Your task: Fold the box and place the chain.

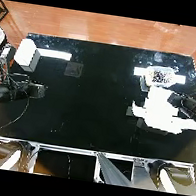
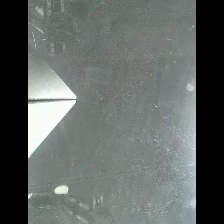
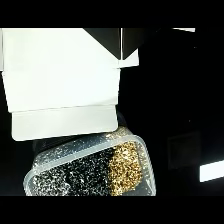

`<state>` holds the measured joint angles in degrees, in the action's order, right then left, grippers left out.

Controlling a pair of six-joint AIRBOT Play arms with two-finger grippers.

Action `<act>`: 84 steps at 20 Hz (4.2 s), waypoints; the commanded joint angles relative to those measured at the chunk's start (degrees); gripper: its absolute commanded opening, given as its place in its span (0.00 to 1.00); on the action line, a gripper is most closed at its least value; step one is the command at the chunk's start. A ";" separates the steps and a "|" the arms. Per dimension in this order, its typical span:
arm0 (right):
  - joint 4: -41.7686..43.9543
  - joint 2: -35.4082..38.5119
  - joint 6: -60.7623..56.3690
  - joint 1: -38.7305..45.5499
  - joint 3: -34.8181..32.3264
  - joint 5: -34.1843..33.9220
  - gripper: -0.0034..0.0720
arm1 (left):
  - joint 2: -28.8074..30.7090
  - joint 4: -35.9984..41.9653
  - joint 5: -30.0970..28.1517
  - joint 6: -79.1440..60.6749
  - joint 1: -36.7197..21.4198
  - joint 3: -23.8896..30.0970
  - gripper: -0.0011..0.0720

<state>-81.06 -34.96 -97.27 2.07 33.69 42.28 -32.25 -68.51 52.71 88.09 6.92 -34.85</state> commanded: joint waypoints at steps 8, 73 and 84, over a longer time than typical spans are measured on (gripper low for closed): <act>0.00 0.04 0.00 0.04 0.00 0.02 0.07 | -0.02 -0.02 0.00 0.00 0.00 0.02 0.05; 25.64 -63.58 40.72 56.28 35.54 51.87 0.97 | -16.35 10.95 -21.00 -9.88 8.79 -1.51 0.88; 26.36 -66.38 40.48 51.71 35.32 55.15 0.97 | -16.35 14.01 -21.00 -9.90 8.79 -1.51 0.88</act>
<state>-54.26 -100.95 -56.77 55.22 69.01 96.92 -48.56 -55.99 31.73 78.22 15.68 -36.34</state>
